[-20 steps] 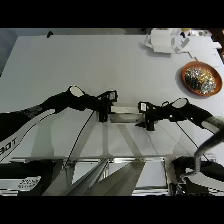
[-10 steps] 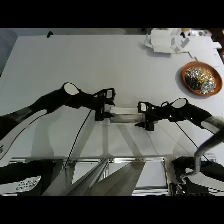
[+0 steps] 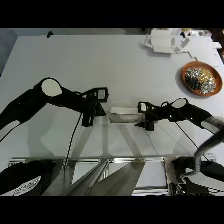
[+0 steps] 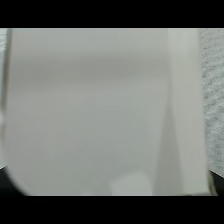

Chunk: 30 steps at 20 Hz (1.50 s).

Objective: Fold the box and place the chain.

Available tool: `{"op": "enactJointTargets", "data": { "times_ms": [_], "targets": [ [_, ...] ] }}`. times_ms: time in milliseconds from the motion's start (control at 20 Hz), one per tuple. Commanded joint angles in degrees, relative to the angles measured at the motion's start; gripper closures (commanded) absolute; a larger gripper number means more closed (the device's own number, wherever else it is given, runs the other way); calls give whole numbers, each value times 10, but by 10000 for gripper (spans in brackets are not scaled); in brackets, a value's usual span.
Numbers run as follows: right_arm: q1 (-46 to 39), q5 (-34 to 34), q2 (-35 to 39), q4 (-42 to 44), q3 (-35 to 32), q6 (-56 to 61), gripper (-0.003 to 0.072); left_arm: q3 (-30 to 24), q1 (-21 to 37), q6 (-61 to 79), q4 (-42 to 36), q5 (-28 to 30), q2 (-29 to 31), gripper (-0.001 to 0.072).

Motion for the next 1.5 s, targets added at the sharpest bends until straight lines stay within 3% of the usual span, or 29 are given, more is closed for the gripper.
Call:
{"op": "enactJointTargets", "data": {
  "times_ms": [0,300,400,500,700,850,1050,1250,1450],
  "targets": [
    [0,1,0,0,0,0,409,0,-34,-10,-40,19,-13,707],
    [0,1,0,0,0,0,409,0,-46,-59,-136,272,-87,708],
    [0,1,0,0,0,0,409,0,-45,-112,-142,337,-105,708],
    [0,1,0,0,0,0,409,0,-42,-148,-142,366,-123,708],
    [0,1,0,0,0,0,409,0,-42,-162,-133,357,-166,708],
    [0,1,0,0,0,0,409,0,-42,-161,-129,337,-163,707],
    [0,1,0,0,0,0,409,0,-39,-162,-15,300,-87,707],
    [0,1,0,0,0,0,409,0,-24,-160,79,202,5,703],
    [0,1,0,0,0,0,409,0,-24,-154,157,120,9,703]
  ]
}}
